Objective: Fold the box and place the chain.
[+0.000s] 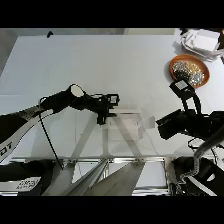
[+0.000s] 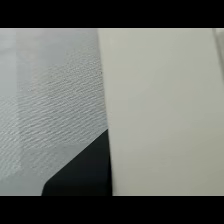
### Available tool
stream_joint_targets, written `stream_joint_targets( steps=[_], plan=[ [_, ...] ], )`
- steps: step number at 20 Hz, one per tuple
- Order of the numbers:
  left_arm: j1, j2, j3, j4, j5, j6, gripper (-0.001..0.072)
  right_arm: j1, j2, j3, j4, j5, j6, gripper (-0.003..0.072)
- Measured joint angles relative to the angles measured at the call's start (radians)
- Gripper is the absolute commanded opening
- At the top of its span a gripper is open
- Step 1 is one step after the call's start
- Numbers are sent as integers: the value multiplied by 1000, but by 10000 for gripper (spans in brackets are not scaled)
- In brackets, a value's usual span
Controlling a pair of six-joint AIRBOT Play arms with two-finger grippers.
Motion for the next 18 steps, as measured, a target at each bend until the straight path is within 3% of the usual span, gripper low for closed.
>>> stream_joint_targets(
  steps=[14, 15, 16, 17, 18],
  plan=[
    [1, -31, 13, 45, -6, -2, 10, 0, 0, 0, 1, -2, -11, 318],
    [1, -31, 13, 46, -5, -2, 10, 0, 0, 0, 1, -2, -20, 267],
    [1, -31, 13, 47, -5, -2, 10, 0, 0, 0, 1, -3, -34, 108],
    [1, -31, 13, 47, -5, -2, 10, 0, 0, -2, 1, -3, -51, 13],
    [1, -31, 13, 48, -6, -2, 10, 0, 0, -8, 2, -5, -78, 12]
  ],
)
